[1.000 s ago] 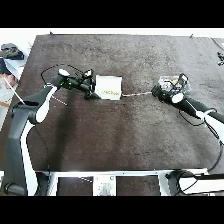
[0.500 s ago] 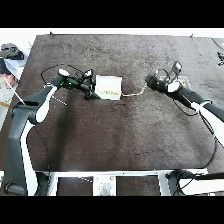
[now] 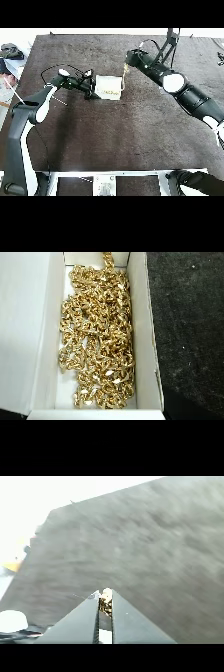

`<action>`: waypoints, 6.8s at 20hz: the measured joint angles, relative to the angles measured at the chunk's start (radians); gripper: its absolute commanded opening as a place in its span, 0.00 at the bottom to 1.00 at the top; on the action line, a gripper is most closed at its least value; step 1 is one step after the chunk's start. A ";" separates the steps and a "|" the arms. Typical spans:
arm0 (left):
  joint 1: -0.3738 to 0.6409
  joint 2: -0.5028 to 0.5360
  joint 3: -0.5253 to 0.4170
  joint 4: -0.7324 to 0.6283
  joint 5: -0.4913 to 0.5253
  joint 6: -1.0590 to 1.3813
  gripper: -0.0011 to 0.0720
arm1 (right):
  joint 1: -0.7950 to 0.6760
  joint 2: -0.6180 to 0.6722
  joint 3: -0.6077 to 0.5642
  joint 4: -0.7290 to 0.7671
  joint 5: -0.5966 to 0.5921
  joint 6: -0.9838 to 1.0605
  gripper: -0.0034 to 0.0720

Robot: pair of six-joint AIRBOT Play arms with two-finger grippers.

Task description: Fold the box and place the chain.

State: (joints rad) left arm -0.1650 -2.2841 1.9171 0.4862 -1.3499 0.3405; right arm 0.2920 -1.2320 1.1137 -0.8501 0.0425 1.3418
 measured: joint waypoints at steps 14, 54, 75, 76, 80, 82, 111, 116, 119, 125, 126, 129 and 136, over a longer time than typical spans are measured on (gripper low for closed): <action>0.000 0.000 0.000 0.000 0.000 0.000 0.49 | 0.116 -0.188 0.014 -0.039 -0.018 -0.011 0.20; 0.000 0.000 0.000 0.000 0.000 0.000 0.49 | -0.287 -0.699 0.673 0.275 1.140 -0.932 0.29; 0.000 0.000 0.000 0.000 0.000 0.000 0.49 | -0.170 -0.701 0.674 0.111 1.122 -1.081 0.41; 0.000 0.000 0.000 0.000 0.000 0.000 0.49 | -0.169 -0.701 0.674 0.106 1.118 -1.082 0.41; 0.000 0.000 0.000 0.000 0.000 0.000 0.49 | -0.169 -0.702 0.674 0.068 1.107 -1.086 0.41; 0.000 0.000 0.000 0.000 0.000 0.000 0.49 | -0.168 -0.702 0.674 0.057 1.095 -1.087 0.41; 0.000 0.000 0.000 0.000 0.000 0.000 0.49 | -0.142 -0.717 0.671 -0.039 1.112 -1.058 0.23; 0.000 0.000 0.000 0.000 -0.001 0.001 0.49 | -0.130 -0.723 0.671 -0.060 1.131 -1.055 0.36; 0.000 0.000 0.000 0.000 -0.002 0.001 0.49 | -0.151 -0.723 0.671 -0.024 1.152 -1.056 0.32; 0.000 0.000 0.000 0.000 -0.002 0.001 0.49 | -0.196 -0.723 0.670 0.135 1.170 -1.055 0.05; 0.000 0.000 0.000 0.000 -0.002 0.000 0.49 | -0.200 -0.727 0.667 0.146 1.170 -1.054 0.05; 0.000 0.000 0.000 0.000 -0.002 0.000 0.49 | -0.203 -0.747 0.639 0.145 1.160 -1.045 0.04; -0.001 0.000 0.000 0.000 0.000 0.001 0.49 | -0.205 -0.733 0.578 0.106 1.114 -1.035 0.03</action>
State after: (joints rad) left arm -0.1658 -2.2845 1.9171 0.4862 -1.3499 0.3412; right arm 0.0868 -1.9652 1.6920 -0.7444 1.1564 0.3073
